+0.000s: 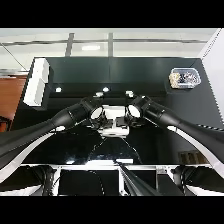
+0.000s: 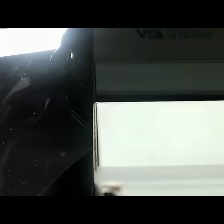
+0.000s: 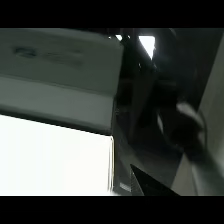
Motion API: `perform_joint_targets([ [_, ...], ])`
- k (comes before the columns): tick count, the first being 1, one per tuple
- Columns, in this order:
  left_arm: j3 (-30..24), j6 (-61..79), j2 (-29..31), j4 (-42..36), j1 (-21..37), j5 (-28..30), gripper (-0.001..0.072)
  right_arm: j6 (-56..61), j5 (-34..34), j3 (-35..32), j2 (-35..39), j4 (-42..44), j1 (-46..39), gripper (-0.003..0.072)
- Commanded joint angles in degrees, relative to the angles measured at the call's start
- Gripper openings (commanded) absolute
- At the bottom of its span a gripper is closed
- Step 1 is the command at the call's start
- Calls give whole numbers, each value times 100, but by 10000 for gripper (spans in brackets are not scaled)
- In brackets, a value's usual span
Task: Fold the box and place the chain.
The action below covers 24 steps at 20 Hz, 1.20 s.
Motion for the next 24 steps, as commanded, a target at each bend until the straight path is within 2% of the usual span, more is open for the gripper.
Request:
perform_joint_targets([
  [1,-2,-7,-2,2,2,2,29,-682,181,109,376,-122,-44,382],
  [6,-2,-7,-2,2,4,11,30,-1349,275,199,1624,-688,-319,373],
  [8,-2,-7,-2,4,4,11,29,-1939,304,199,2090,-1676,-525,374],
  [10,-2,-7,-2,4,4,13,29,-2052,304,197,2240,-3128,-807,374],
  [11,-2,-4,-2,2,2,13,29,-2050,46,151,2223,-3580,-1084,374],
  [13,-2,-4,-2,4,2,11,29,-2026,-942,31,2127,-3582,-2124,374],
  [14,-2,-7,-2,7,4,11,29,-1797,-1266,28,2009,-3477,-2680,375],
  [15,-2,-4,-2,9,4,11,29,-1537,-1547,28,1836,-3283,-3276,411],
  [16,-2,-7,-2,9,4,13,29,-1576,-1847,31,1615,-2863,-3805,712],
  [17,-2,-4,-2,9,4,13,30,-2026,-2061,52,1309,-2173,-4291,713],
  [19,0,-4,-2,22,4,33,29,-3058,-1683,424,595,-1014,-4865,712],
  [21,-2,-4,-2,22,4,55,29,-2809,-1154,1285,-155,-977,-5099,711],
  [24,-2,-4,-2,20,4,50,30,-2061,-173,3018,-1349,-1279,-5294,708],
])
